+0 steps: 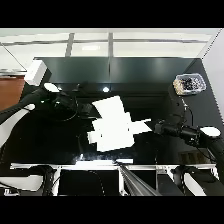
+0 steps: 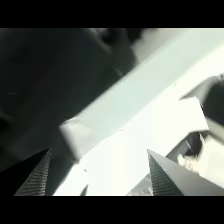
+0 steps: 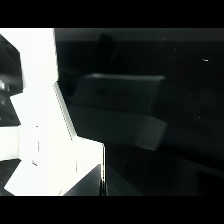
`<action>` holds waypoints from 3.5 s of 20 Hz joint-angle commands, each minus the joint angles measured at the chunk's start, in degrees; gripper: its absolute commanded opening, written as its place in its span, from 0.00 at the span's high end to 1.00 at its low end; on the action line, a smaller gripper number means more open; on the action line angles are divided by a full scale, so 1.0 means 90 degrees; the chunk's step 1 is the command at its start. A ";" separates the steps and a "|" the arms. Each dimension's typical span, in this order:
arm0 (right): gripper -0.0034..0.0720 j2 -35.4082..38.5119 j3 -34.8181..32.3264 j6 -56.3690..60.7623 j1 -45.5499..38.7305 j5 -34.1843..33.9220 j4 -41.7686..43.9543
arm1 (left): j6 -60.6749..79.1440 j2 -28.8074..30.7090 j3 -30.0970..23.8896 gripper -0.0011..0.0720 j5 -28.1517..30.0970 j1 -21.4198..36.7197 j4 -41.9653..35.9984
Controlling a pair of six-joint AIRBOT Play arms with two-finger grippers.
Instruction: Fold the box and place the chain.
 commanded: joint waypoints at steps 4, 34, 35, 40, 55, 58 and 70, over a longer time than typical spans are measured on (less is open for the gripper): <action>0.93 0.0007 -0.0005 -0.0002 0.0036 -0.0044 0.0007 | 0.1724 -0.0668 0.0408 0.32 -0.0622 -0.0563 -0.0408; 0.01 -0.0117 0.2195 -0.1836 0.1508 0.0029 -0.3747 | 0.5122 0.0605 0.0272 0.94 0.1751 -0.1948 0.1467; 0.01 -0.0168 0.2147 -0.1841 0.1683 -0.0066 -0.3818 | 0.5117 0.0500 0.0272 0.94 0.1751 -0.1948 0.1464; 0.01 -0.0491 0.1797 -0.1902 0.2008 -0.0466 -0.4447 | 0.5117 0.0316 0.0272 0.94 0.1753 -0.1948 0.1464; 0.01 -0.1056 0.1557 -0.2414 0.3067 -0.0933 -0.4925 | 0.5115 0.0274 0.0272 0.94 0.1775 -0.1948 0.1467; 0.01 -0.1008 0.2028 -0.1967 0.3065 -0.0661 -0.5462 | 0.5117 0.0274 0.0272 0.94 0.1778 -0.1948 0.1467; 0.01 -0.0959 0.2016 -0.1904 0.3079 -0.0112 -0.4692 | 0.5117 0.0274 0.0272 0.94 0.1775 -0.1948 0.1464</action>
